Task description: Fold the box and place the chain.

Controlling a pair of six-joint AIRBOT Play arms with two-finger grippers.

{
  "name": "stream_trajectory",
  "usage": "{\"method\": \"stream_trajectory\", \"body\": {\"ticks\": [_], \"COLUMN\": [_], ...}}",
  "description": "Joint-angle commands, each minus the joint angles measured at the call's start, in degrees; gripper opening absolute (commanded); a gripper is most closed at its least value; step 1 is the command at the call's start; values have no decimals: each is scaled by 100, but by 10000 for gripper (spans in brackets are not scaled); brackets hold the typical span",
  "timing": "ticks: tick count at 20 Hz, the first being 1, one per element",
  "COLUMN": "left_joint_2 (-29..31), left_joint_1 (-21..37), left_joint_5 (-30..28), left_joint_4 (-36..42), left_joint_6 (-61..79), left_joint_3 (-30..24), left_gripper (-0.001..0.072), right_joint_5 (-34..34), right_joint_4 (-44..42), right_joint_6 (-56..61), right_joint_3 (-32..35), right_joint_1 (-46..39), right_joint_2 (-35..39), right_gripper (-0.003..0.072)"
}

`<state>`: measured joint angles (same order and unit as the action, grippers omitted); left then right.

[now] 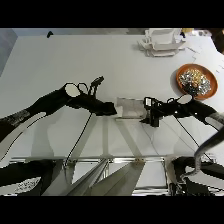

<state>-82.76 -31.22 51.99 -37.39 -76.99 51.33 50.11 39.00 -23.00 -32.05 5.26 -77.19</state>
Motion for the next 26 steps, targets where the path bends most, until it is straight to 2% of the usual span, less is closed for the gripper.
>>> {"method": "stream_trajectory", "body": {"ticks": [1, 3, 6, 10, 17, 26], "left_joint_2": [20, 9, -13, -151, -542, -610], "left_joint_1": [48, -44, -157, -354, -815, -1165], "left_joint_5": [31, -48, -203, 42, 334, 494], "left_joint_4": [-232, -234, -557, -1458, -2092, -2907], "left_joint_6": [-188, -188, -457, -1193, -1843, -2944], "left_joint_3": [7, 37, 232, 678, 1226, 1412], "left_gripper": [353, 404, 404, 409, 417, 417], "right_joint_5": [2, 2, 2, 2, 2, 2], "right_joint_4": [-2, -2, -2, -2, -2, -2], "right_joint_6": [2, 0, 2, 0, 0, 0], "right_joint_3": [-4, -4, -4, -4, -4, -4], "right_joint_1": [-2, -2, -2, -2, -2, -2], "right_joint_2": [4, 4, 4, 4, 4, 4], "right_gripper": [411, 411, 411, 411, 411, 411]}}
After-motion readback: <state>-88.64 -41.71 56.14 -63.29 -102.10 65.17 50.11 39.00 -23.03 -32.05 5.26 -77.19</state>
